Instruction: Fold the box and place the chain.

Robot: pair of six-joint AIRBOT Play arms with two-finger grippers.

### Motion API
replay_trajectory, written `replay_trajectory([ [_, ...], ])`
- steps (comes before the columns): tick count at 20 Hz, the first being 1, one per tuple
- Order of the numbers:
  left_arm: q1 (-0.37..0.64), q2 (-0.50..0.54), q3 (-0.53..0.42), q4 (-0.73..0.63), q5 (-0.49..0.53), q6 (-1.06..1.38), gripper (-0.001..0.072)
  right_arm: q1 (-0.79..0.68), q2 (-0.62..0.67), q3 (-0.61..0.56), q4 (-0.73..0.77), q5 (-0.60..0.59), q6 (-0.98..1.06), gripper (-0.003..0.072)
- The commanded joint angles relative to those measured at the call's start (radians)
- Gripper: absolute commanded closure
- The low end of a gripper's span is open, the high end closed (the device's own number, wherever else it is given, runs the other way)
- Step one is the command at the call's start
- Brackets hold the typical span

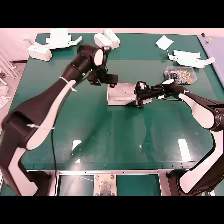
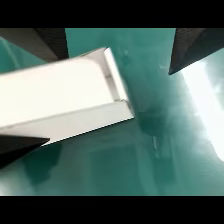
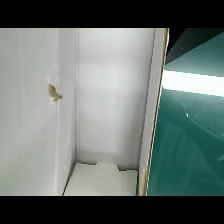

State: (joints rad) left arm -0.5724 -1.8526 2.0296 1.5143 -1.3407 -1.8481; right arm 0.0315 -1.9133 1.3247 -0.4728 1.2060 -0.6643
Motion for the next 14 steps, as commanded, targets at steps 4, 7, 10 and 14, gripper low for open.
replay_trajectory([
  [4, 0.003, 0.229, -0.001, 0.272, 0.008, 0.299, -0.001, 0.0, 0.001, 0.0, 0.001, 0.0, 0.002, 0.0105],
  [7, 0.031, 0.357, -0.093, 0.196, 0.167, 0.39, -0.0009, 0.0, 0.001, 0.0, 0.001, 0.0, 0.001, 0.0106],
  [10, 0.089, 0.441, -0.269, -0.04, 0.25, 0.581, -0.0009, 0.0, 0.001, 0.0, 0.001, 0.0, 0.001, 0.0105],
  [14, 0.174, 0.462, -0.533, -0.476, 0.294, 1.027, -0.0008, 0.0, 0.001, 0.0, 0.001, 0.0, 0.001, 0.0106],
])
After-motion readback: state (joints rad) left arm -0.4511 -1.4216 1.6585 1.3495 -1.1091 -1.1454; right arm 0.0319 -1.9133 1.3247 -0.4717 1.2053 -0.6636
